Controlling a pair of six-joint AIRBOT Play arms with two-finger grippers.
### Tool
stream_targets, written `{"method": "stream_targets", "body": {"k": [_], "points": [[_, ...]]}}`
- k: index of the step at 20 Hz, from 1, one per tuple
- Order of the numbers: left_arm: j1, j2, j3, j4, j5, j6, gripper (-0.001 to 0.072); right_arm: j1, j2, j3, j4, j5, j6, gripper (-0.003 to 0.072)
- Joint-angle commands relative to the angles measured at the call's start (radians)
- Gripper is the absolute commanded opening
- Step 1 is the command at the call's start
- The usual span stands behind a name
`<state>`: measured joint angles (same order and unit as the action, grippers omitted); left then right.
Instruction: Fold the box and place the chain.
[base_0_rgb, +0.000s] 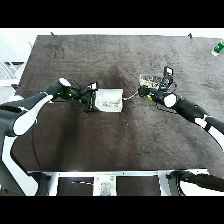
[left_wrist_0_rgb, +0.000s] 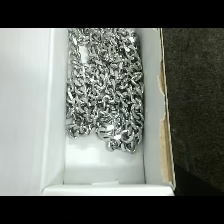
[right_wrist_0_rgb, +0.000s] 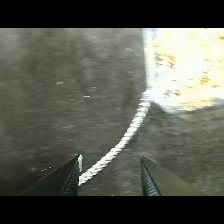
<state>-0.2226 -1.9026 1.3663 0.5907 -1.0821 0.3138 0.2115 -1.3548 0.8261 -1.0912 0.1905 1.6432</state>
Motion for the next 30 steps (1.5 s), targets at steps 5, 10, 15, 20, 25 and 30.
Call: {"method": "stream_targets", "body": {"k": [5,10,15,20,25,30], "points": [[0.000,0.000,0.001,0.000,0.000,0.000,0.0465,-0.006,-0.179,0.115,0.043,0.001,-0.002,0.0410],[0.000,0.000,0.001,0.000,0.000,0.000,0.0465,0.007,-0.289,0.200,0.056,-0.024,-0.002,0.0400],[0.000,0.000,0.001,0.000,0.000,0.000,0.0465,-0.027,-0.299,0.204,0.056,-0.081,-0.002,0.0009],[0.000,0.000,0.001,0.000,0.000,0.000,0.0465,0.003,-0.132,0.203,0.034,0.082,-0.007,0.0008],[0.000,0.000,0.001,0.000,0.000,0.000,0.0465,0.067,0.148,0.202,-0.014,0.126,-0.082,0.0009],[0.000,0.000,0.001,0.000,0.000,0.000,0.0465,0.121,0.296,0.202,-0.021,0.172,-0.093,0.0009]]}}
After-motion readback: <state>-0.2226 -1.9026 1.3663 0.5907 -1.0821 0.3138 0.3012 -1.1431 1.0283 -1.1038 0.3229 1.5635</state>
